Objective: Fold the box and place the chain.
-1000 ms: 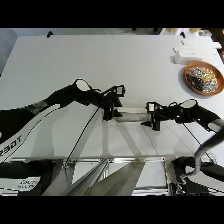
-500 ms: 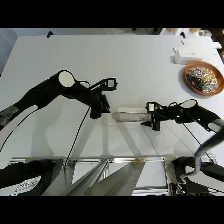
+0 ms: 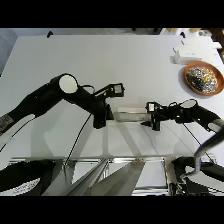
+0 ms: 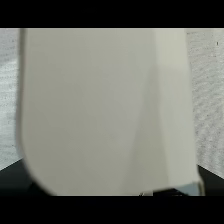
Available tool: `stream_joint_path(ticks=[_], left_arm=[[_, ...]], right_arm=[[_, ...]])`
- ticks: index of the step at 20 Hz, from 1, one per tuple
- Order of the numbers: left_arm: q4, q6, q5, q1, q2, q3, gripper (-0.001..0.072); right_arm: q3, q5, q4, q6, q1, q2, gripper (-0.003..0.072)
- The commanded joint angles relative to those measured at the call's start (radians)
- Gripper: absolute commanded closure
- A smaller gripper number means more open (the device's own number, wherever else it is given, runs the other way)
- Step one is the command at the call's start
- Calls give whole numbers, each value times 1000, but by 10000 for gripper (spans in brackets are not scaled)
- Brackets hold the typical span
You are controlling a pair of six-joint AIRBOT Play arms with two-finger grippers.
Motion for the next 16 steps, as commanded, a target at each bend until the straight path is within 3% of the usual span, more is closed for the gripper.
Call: stream_joint_path(ticks=[1,7,8,10,13,14,16], left_arm=[[6,-16,135,-83,-19,0,703],[49,-11,333,-137,-55,0,692],[63,-10,352,-137,-66,0,644],[92,-9,396,-137,-91,0,441],[107,-5,486,-137,-126,0,274],[107,-3,521,-137,-136,0,242],[106,13,581,-137,-155,0,249]], right_arm=[[1,0,0,0,-1,1,272],[1,0,0,0,-1,1,272],[1,0,0,0,-1,1,272],[1,0,0,0,-1,1,272],[1,0,0,0,-1,1,272],[1,0,0,0,-1,1,272],[1,0,0,0,-1,1,272]])
